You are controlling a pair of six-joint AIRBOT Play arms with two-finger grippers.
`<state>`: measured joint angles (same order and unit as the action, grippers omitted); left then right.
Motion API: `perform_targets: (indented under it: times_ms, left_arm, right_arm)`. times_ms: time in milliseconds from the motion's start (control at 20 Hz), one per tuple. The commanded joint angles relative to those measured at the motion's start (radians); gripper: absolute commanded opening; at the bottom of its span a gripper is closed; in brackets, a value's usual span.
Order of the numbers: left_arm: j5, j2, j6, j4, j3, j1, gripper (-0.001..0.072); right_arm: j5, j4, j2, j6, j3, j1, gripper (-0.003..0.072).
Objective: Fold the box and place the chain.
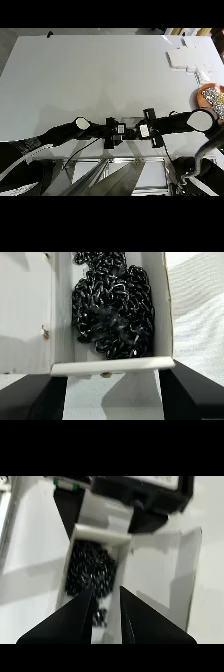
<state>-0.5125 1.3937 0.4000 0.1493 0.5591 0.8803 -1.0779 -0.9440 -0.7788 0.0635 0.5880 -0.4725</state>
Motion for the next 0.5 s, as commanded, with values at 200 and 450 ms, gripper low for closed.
perform_targets:
  times_ms: [200, 450]
  left_arm:
    - [0.0, -0.001, 0.0, 0.0, 0.0, 0.0, 0.0207]
    - [0.0, -0.001, 0.0, 0.0, 0.0, 0.0, 0.0207]
  right_arm:
    - [-0.183, -0.262, 0.077, 0.031, -0.013, 0.338, 0.018]
    - [-0.125, -0.259, -0.084, -0.031, -0.108, 0.39, 0.0181]
